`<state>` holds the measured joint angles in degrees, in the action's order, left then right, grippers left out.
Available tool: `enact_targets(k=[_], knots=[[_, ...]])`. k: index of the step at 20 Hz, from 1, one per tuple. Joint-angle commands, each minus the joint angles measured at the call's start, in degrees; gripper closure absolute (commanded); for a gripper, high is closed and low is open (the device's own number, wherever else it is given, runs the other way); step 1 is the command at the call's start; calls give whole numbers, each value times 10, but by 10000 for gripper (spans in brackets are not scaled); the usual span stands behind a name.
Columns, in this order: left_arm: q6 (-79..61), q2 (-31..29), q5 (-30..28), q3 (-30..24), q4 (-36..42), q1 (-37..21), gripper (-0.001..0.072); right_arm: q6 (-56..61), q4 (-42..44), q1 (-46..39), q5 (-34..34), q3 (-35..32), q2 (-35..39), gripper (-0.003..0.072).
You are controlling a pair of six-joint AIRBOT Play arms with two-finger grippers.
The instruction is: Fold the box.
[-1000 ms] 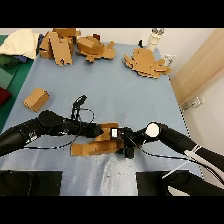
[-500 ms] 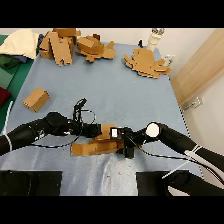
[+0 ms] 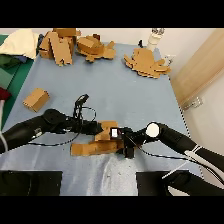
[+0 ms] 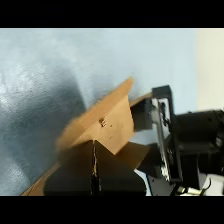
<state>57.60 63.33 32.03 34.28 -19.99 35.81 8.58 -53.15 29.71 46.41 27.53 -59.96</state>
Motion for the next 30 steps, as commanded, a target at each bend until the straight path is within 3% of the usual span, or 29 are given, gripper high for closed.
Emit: enact_targets(k=[1, 4, 7, 10, 12, 13, 17, 19, 22, 26, 27, 28, 29, 30], knots=[[-63, -55, 71, 4, -68, -40, 700, 0, 0, 0, 0, 0, 0, 151], [-55, -92, 114, 4, -169, -113, 699, 0, 0, 0, 0, 0, 0, 151], [-51, -87, 96, 4, -142, -177, 699, 0, 0, 0, 1, 0, 0, 152], [-150, -87, 117, 4, -146, -186, 699, 0, 6, 0, 0, 0, 0, 152], [-247, -87, 177, 4, -157, -170, 700, 0, 6, 0, 0, 0, 0, 152], [-246, -89, 173, 4, -181, -150, 701, 0, 6, 0, 1, 0, 0, 152], [-247, -125, 80, -5, -323, -2, 701, 1, 7, 0, 1, 0, 0, 151], [-259, -147, 3, -23, -332, 57, 700, 1, 7, 0, 1, 0, 0, 152], [-285, -142, -25, -60, -334, 68, 699, 10, 7, 0, 1, 0, 0, 152], [-285, -136, 22, -71, -334, 66, 697, 15, 5, 0, 0, 0, 0, 152], [-285, -136, 21, -71, -335, 66, 618, 15, 4, 0, 0, 0, 0, 151], [-285, -136, 19, -71, -338, 66, 309, 15, 4, 0, 0, 0, 0, 152], [-285, -136, 18, -71, -339, 66, 201, 15, 4, 0, 0, 0, 0, 151], [-285, -136, 19, -71, -339, 66, 204, 15, 4, 0, 0, 0, 0, 152]])
